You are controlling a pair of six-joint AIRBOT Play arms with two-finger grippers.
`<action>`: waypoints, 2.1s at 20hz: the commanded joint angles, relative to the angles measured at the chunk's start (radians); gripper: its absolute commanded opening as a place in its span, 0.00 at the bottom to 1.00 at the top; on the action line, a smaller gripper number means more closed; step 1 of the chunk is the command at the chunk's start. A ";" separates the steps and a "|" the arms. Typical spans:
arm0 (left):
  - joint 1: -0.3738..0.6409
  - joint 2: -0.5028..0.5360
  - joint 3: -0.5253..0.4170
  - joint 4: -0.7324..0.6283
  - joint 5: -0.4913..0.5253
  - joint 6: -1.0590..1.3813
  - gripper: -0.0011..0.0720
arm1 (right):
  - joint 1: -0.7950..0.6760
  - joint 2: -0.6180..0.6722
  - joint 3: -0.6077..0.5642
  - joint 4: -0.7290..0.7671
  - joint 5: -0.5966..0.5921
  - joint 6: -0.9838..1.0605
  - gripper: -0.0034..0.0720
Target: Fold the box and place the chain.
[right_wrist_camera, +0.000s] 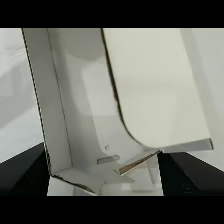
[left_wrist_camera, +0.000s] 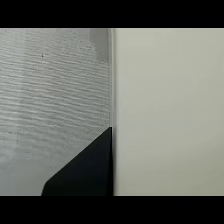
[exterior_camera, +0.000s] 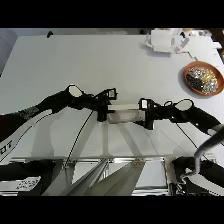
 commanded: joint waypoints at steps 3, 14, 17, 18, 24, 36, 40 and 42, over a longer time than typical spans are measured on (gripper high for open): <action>0.000 0.000 0.000 0.000 0.002 0.000 0.03 | -0.004 -0.069 0.004 0.027 0.041 -0.082 0.91; 0.000 0.000 0.000 0.000 0.002 0.000 0.03 | -0.004 -0.123 0.005 0.068 0.024 -0.153 0.72; 0.000 0.000 0.000 0.000 0.002 0.000 0.03 | -0.004 -0.137 0.005 0.068 0.022 -0.162 0.51; 0.000 0.000 0.000 0.000 0.002 0.000 0.03 | -0.004 -0.137 0.005 0.068 0.022 -0.162 0.48; 0.000 0.000 0.000 0.000 0.002 0.000 0.03 | -0.003 -0.136 0.005 0.068 0.019 -0.162 0.48; 0.000 0.000 0.000 0.000 0.002 0.000 0.03 | -0.003 -0.136 0.005 0.068 0.019 -0.161 0.48; 0.000 0.000 0.000 0.000 0.002 0.000 0.03 | -0.004 -0.136 0.005 0.068 0.019 -0.161 0.48; 0.000 0.001 0.000 -0.002 0.003 0.000 0.03 | -0.003 -0.136 0.005 0.067 0.019 -0.161 0.48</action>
